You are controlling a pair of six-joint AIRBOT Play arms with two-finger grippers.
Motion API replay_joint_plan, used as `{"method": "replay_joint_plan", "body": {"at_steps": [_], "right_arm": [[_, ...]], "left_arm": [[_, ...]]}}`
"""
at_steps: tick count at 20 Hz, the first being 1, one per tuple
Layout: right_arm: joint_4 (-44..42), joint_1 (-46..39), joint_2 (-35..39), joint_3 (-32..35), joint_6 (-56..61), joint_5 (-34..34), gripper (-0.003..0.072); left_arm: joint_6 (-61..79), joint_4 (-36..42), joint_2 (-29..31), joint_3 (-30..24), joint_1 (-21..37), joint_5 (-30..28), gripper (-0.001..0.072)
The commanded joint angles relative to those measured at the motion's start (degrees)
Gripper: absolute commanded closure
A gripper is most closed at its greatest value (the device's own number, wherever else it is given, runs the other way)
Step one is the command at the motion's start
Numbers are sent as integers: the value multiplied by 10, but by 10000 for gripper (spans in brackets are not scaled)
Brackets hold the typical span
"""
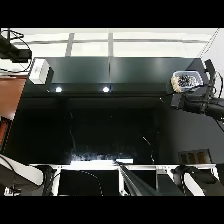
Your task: Fold the box and place the chain.
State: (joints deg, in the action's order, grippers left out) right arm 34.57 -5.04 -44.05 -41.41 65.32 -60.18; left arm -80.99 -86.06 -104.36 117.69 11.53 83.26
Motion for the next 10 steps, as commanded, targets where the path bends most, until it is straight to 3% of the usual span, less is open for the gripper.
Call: {"method": "replay_joint_plan", "body": {"at_steps": [1,4,7,10], "right_arm": [[0,0,0,0,-40,5,672],[0,0,0,0,-42,-11,672],[24,0,7,0,-45,-11,673],[165,0,30,0,11,25,678]], "left_arm": [[-43,129,88,-62,-25,171,685],[-43,132,231,-214,-80,49,684],[-48,133,382,-410,-112,-75,684],[-43,135,531,-615,-115,-158,684]]}}
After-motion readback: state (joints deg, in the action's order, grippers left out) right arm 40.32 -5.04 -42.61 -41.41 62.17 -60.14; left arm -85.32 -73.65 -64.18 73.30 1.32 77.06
